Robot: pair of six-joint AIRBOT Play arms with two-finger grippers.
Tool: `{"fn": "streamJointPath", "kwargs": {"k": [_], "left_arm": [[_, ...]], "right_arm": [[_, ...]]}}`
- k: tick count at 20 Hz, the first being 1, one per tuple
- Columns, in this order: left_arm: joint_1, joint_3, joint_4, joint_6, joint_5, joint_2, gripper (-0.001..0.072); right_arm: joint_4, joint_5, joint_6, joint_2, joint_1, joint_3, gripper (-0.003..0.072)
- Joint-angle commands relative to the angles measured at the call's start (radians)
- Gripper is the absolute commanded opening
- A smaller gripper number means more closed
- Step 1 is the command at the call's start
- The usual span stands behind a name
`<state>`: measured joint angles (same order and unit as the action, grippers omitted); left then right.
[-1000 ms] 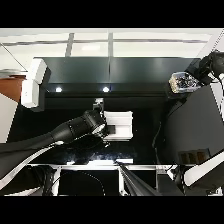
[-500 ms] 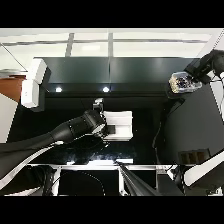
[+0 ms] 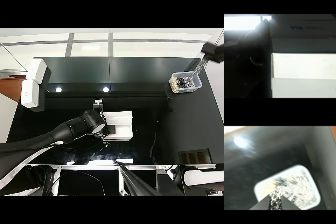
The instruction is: Fold the box and place the chain.
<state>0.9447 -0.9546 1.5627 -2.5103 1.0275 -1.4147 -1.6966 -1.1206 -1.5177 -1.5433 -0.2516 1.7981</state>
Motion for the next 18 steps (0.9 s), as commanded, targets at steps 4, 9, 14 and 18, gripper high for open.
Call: {"fn": "streamJointPath", "kwargs": {"k": [4, 9, 14, 18], "left_arm": [[0.001, 0.000, -0.001, 0.021, 0.000, 0.000, 0.0032], [0.000, 0.000, -0.002, 0.021, 0.002, 0.000, 0.0032], [0.000, 0.000, -0.001, 0.021, 0.002, 0.000, 0.0032], [0.000, 0.000, -0.001, 0.021, 0.001, 0.000, 0.0032]], "right_arm": [[-0.275, -0.036, -0.159, 0.288, 0.000, 0.001, 0.0019], [-0.287, -0.157, -0.212, 0.470, 0.124, 0.000, 0.0019], [-0.285, -0.318, -0.251, 0.592, 0.360, -0.117, 0.0019], [-0.286, -0.399, -0.267, 0.643, 0.517, -0.242, 0.0020]]}}
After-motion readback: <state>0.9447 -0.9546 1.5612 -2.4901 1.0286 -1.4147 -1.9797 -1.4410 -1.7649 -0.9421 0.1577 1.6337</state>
